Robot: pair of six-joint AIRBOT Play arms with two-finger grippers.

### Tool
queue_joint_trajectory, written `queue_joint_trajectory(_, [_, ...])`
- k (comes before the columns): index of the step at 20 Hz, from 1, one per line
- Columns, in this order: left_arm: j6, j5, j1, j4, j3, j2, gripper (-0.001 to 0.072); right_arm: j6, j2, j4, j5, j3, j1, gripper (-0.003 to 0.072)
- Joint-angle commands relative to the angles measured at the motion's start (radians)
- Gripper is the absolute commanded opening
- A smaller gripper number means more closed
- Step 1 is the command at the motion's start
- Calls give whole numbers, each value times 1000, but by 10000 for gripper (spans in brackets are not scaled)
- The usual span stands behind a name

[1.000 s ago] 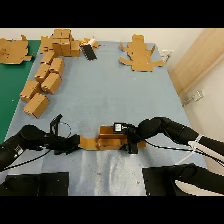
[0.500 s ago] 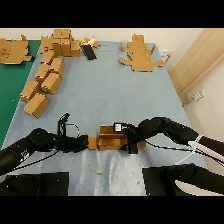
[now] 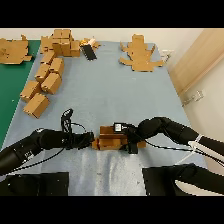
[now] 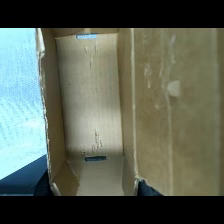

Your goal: Fold the box.

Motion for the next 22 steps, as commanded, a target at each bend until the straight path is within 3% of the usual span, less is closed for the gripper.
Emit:
queue_joint_trajectory(1, [-279,26,-103,224,50,-1,8,0,0,0,0,-1,1,437])
queue_joint_trajectory(16, [-279,59,-105,163,52,0,17,0,0,0,0,-1,1,437])
queue_joint_trajectory(18, [-275,57,-105,162,57,0,372,0,0,0,0,-1,1,437])
queue_joint_trajectory(19, [-275,57,-105,163,59,0,340,0,0,0,0,-1,1,437])
queue_joint_trajectory(22, [-275,57,-105,162,61,0,357,0,0,0,0,-1,1,437])
